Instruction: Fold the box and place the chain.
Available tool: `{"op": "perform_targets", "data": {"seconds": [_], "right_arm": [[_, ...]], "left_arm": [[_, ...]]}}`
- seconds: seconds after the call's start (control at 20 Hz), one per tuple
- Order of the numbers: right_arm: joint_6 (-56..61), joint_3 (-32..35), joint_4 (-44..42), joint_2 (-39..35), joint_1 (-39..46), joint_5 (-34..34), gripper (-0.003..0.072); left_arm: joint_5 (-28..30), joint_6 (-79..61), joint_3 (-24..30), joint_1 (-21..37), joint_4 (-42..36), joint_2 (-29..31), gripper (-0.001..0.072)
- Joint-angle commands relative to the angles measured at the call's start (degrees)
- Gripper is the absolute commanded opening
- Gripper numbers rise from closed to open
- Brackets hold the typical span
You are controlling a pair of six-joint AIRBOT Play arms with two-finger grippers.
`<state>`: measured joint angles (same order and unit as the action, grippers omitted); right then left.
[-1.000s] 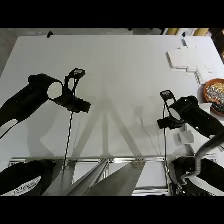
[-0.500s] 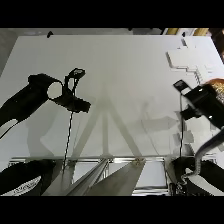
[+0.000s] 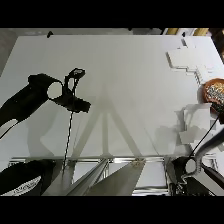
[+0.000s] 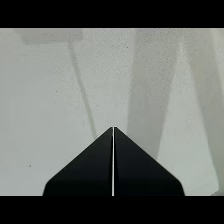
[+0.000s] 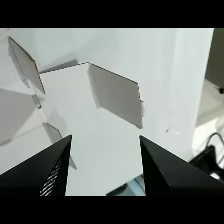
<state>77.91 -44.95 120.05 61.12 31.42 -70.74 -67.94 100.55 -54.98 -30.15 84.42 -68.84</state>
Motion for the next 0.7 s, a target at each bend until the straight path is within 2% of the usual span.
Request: {"op": "perform_targets", "data": {"seconds": [0.0,0.25,0.4,0.65], "right_arm": [[-6.4,-0.2,-6.6,0.7,10.2,5.9,0.0463],[-10.6,-0.2,-6.4,3.1,15.0,8.1,0.0466],[-11.7,-0.5,-4.6,4.9,15.1,9.5,0.0465],[-15.4,-0.5,-7.6,9.6,15.1,10.1,0.0453]], "left_arm": [[0.0,0.0,0.0,0.0,0.0,0.1,0.0009],[0.0,0.0,0.0,0.0,0.0,0.1,0.0009],[0.0,0.0,0.0,0.0,0.0,0.1,0.0009],[0.0,0.0,0.0,0.0,0.0,0.1,0.0009]]}}
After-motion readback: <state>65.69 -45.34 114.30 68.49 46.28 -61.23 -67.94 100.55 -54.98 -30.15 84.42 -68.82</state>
